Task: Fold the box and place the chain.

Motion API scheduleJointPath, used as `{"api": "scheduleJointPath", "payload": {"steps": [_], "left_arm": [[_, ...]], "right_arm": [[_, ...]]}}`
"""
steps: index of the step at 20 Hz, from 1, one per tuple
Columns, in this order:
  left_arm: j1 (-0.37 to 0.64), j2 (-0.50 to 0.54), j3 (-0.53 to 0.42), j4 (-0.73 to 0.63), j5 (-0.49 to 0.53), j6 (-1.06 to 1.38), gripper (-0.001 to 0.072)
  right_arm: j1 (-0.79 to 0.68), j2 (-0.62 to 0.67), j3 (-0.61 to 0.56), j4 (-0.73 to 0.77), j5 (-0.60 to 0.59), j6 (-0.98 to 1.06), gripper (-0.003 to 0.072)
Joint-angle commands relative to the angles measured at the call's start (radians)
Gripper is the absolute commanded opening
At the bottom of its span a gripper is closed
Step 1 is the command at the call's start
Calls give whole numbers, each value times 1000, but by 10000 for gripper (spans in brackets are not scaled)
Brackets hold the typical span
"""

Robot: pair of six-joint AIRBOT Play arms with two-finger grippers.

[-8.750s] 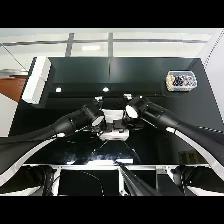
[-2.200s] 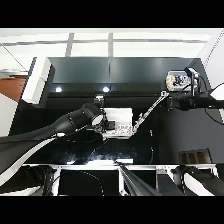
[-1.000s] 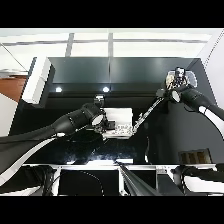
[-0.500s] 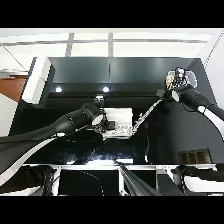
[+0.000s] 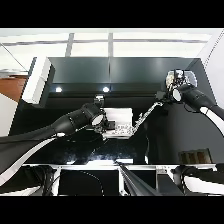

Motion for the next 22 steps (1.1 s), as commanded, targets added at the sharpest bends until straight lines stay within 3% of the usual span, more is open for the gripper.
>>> {"api": "scheduleJointPath", "payload": {"steps": [1, 4, 8, 12, 14, 17, 22], "left_arm": [[0, 0, 0, 0, 1, 0, 30], [0, 0, 0, 0, 1, 0, 31], [0, 0, 0, -1, 0, 0, 31], [0, 0, 0, -1, 0, 0, 30], [0, 0, 0, 0, 1, 0, 31], [0, 0, 0, 0, 1, 0, 31], [0, 0, 0, -1, 0, 0, 31]], "right_arm": [[-1, 92, 1, 84, 57, -200, 43], [-2, 246, 22, 174, 121, -337, 42], [-2, 454, 132, 372, 336, -563, 42], [-2, 567, 234, 674, 590, -757, 43], [5, 576, 233, 840, 658, -807, 43], [94, 574, 192, 985, 615, -850, 43], [242, 521, 148, 994, 552, -853, 43]]}}
